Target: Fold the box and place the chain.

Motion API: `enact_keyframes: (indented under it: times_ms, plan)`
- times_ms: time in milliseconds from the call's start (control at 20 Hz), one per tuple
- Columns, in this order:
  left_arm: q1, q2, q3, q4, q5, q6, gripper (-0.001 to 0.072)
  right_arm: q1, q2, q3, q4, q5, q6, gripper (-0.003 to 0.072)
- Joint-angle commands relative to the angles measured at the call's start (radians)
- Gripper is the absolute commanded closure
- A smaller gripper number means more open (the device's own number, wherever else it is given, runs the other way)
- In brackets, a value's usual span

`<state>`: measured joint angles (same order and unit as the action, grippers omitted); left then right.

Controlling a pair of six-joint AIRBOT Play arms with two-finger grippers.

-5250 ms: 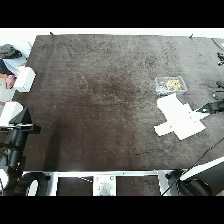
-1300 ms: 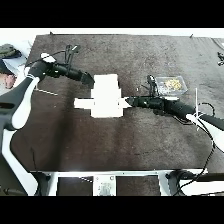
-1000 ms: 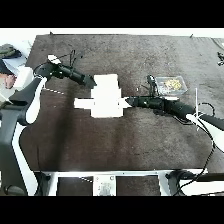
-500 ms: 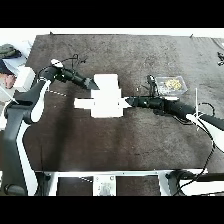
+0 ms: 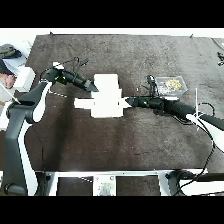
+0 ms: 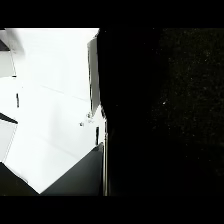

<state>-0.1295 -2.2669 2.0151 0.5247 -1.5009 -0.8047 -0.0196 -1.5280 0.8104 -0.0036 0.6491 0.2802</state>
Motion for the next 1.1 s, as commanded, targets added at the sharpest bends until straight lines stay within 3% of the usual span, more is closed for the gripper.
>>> enact_keyframes:
  times_ms: [0, 150, 200, 250, 400, 450, 650, 700, 750, 800, 1050]
  plan:
    - [-0.001, -0.002, 0.001, -0.003, 0.000, 0.006, 0.0436, 0.000, 0.000, 0.001, 0.000, 0.001, 0.000, 0.0698]
    - [-0.001, -0.002, 0.001, -0.012, -0.013, 0.021, 0.0439, 0.000, 0.000, 0.001, 0.000, 0.001, 0.000, 0.0698]
    - [-0.001, -0.002, 0.001, -0.012, -0.015, 0.021, 0.0507, 0.000, 0.000, 0.001, 0.000, 0.001, 0.000, 0.0698]
    - [-0.001, -0.002, 0.001, -0.012, -0.015, 0.023, 0.0507, 0.000, 0.000, 0.001, 0.000, 0.001, 0.000, 0.0698]
    - [-0.001, -0.002, 0.001, -0.014, -0.018, 0.030, 0.0610, 0.000, 0.000, 0.001, 0.000, 0.001, 0.000, 0.0698]
    - [-0.001, -0.002, 0.001, -0.016, -0.022, 0.039, 0.0686, 0.000, 0.000, 0.001, 0.000, 0.001, 0.000, 0.0698]
    - [-0.001, -0.002, 0.001, -0.017, -0.057, 0.144, 0.0699, 0.000, 0.003, 0.001, 0.000, 0.000, 0.000, 0.0697]
    - [-0.001, -0.002, 0.001, -0.017, -0.061, 0.190, 0.0699, -0.002, 0.006, 0.001, 0.000, 0.000, 0.000, 0.0638]
    - [-0.001, -0.001, 0.001, -0.017, -0.069, 0.243, 0.0699, -0.010, 0.015, 0.001, -0.008, 0.003, 0.002, 0.0378]
    - [-0.001, -0.001, 0.001, -0.020, -0.076, 0.294, 0.0699, -0.025, 0.028, 0.001, -0.023, 0.012, 0.002, 0.0296]
    - [0.000, -0.001, 0.001, -0.068, -0.117, 0.661, 0.0700, -0.151, 0.114, 0.001, -0.086, 0.113, 0.012, 0.0308]
